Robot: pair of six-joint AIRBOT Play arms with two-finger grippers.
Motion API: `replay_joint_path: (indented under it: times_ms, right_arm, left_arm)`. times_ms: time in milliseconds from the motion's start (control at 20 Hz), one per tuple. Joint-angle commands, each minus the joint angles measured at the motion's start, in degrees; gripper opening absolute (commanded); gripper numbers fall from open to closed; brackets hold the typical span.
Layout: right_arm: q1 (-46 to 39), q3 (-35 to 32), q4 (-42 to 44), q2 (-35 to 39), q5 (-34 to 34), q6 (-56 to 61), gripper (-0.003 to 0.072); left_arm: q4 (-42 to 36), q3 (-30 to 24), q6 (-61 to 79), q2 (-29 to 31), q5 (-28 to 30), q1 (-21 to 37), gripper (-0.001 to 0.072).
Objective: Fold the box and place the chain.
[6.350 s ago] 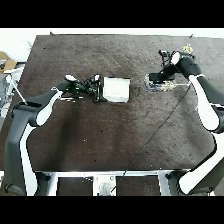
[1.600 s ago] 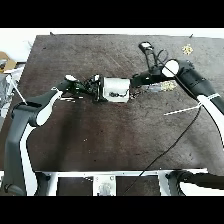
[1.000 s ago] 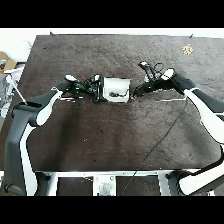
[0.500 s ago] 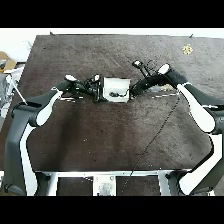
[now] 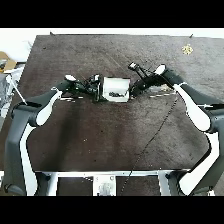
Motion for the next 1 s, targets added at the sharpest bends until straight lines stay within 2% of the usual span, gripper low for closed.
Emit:
replay_joint_path:
  times_ms: [0, 50, 100, 150, 200, 450, 750, 850, 950]
  right_arm:
    - [0.13, 0.07, -0.42, -0.85, 0.07, -0.42, 0.0309]
    - [0.13, 0.07, -0.44, -0.96, 0.35, -0.42, 0.0256]
    - [0.11, 0.07, -0.46, -0.92, 0.68, -0.44, 0.0242]
    - [0.02, 0.07, -0.46, -0.74, 0.76, -0.39, 0.0064]
    - [-0.13, 0.07, -0.42, -0.33, 0.92, -0.39, 0.0021]
    - [-0.9, 0.07, -0.68, 4.66, 3.28, 0.07, 0.0004]
    - [-1.22, 0.07, -0.81, 13.86, 14.93, 2.1, 0.0004]
    - [-1.18, 0.07, 0.48, 17.9, 15.23, 2.69, 0.0004]
    - [-0.94, 0.07, 5.95, 21.94, 13.0, 2.58, 0.0003]
  left_arm:
    - [0.02, 0.02, 0.02, -0.02, 0.0, -0.02, 0.0275]
    - [0.02, 0.02, 0.02, -0.02, 0.0, -0.02, 0.0275]
    - [0.02, 0.02, 0.02, -0.02, 0.0, -0.02, 0.0276]
    - [0.02, 0.02, 0.02, -0.02, 0.0, 0.0, 0.0275]
    - [0.02, 0.02, 0.02, -0.02, 0.0, -0.02, 0.0275]
    - [0.02, 0.02, 0.02, -0.02, -0.02, 0.0, 0.0275]
    - [0.02, 0.02, 0.02, -0.02, -0.02, -0.02, 0.0275]
    - [0.02, 0.02, 0.02, -0.02, -0.02, 0.0, 0.0275]
    - [0.02, 0.02, 0.02, -0.02, -0.02, 0.0, 0.0275]
